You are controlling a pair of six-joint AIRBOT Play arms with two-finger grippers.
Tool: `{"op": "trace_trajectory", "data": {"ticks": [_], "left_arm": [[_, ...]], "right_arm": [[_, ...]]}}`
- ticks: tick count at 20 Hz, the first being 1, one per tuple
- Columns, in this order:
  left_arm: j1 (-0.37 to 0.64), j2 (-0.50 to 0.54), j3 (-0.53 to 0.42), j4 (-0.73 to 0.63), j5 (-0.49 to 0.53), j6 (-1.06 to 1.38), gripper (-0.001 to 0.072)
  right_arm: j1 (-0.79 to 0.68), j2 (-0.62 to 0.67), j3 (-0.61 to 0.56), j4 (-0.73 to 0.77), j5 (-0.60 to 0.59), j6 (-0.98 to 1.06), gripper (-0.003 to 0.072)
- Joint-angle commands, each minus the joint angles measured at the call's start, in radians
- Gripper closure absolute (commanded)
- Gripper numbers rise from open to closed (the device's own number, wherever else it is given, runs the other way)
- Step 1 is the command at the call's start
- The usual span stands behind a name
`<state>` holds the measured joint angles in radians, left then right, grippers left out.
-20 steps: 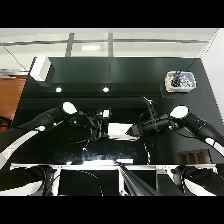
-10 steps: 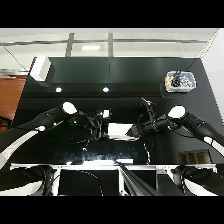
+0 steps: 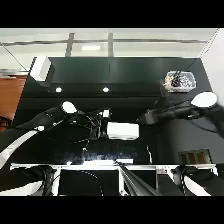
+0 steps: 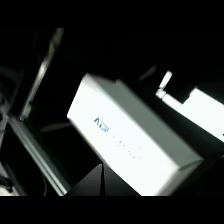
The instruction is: Fold the box and place the chain.
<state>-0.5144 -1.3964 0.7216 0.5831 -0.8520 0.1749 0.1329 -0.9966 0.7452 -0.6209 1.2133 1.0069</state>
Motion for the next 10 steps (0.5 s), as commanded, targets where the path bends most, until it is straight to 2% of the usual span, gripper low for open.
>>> {"op": "trace_trajectory", "data": {"ticks": [1,3,7,10], "left_arm": [[0.003,0.009,0.005,0.003,-0.013,-0.039,-0.0002],[0.013,0.042,0.025,0.082,-0.024,-0.153,-0.0002],[0.078,0.196,0.043,0.312,-0.074,-0.351,-0.0002],[0.137,0.277,0.043,0.314,-0.129,-0.418,-0.0002]], "right_arm": [[-0.167,0.107,0.068,-0.108,0.071,0.049,0.0677],[-0.266,0.143,0.076,-0.114,0.115,0.048,0.0676],[-0.411,0.167,0.071,-0.190,0.160,0.044,0.0676],[-0.446,0.167,0.009,-0.182,0.123,0.043,0.0676]]}}
